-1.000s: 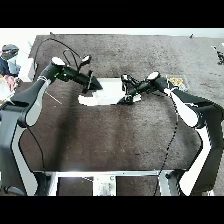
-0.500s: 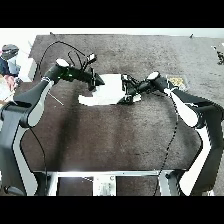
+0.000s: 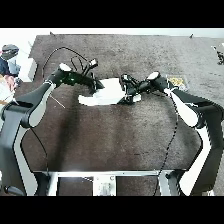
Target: Fold the box and place the chain.
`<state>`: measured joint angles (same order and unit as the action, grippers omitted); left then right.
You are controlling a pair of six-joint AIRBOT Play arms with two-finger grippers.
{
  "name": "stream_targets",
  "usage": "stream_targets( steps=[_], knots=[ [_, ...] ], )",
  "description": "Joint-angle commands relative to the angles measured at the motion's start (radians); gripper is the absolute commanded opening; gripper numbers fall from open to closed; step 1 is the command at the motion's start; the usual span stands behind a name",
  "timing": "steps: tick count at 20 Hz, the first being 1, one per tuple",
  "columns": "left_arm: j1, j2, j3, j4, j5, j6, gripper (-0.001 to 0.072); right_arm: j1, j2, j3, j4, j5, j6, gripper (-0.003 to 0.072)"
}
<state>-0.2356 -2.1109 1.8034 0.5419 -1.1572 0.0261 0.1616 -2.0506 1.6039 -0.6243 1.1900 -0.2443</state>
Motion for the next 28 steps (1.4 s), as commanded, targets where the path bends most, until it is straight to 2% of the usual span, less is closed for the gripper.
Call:
stream_targets(
  steps=[1,6,10,12,16,18,19,20,21,25,26,27,28],
  knots=[
    [-0.004,-0.002,-0.003,0.027,-0.001,0.008,0.0010,0.001,0.000,0.000,0.000,-0.002,-0.002,0.0355],
    [0.003,0.022,0.006,0.015,-0.008,0.010,0.0009,0.001,0.000,0.000,0.000,-0.002,-0.002,0.0355],
    [0.039,0.105,0.010,0.011,-0.052,0.009,0.0009,0.001,0.000,0.000,0.000,-0.001,-0.002,0.0355],
    [0.064,0.142,0.014,0.069,-0.131,0.009,0.0010,0.001,0.000,0.000,0.000,-0.001,-0.002,0.0355],
    [0.068,0.176,0.013,0.277,-0.283,-0.003,0.0011,0.001,0.000,0.000,0.000,-0.001,-0.002,0.0355],
    [0.058,0.175,-0.019,0.334,-0.292,-0.001,0.0022,0.001,0.000,0.000,0.000,-0.002,-0.002,0.0355],
    [0.056,0.175,-0.047,0.342,-0.270,0.006,0.0321,0.002,0.000,0.000,0.000,-0.001,-0.002,0.0355],
    [0.056,0.175,-0.072,0.342,-0.235,0.006,0.0526,0.001,0.000,0.000,0.000,-0.002,-0.002,0.0355],
    [0.056,0.175,-0.093,0.345,-0.201,0.010,0.0546,0.001,0.000,0.000,0.000,-0.002,-0.002,0.0355],
    [0.045,0.175,-0.147,0.345,-0.147,0.064,0.0548,0.001,0.000,0.000,0.000,-0.001,-0.002,0.0355],
    [0.035,0.175,-0.153,0.345,-0.127,0.065,0.0589,0.001,0.000,0.000,0.000,-0.001,-0.002,0.0355],
    [0.023,0.175,-0.159,0.345,-0.090,0.058,0.0680,0.002,0.000,0.000,0.000,-0.001,-0.002,0.0355],
    [0.015,0.175,-0.161,0.346,-0.069,0.048,0.0679,0.001,0.000,0.000,0.000,-0.001,-0.002,0.0355]
  ],
)
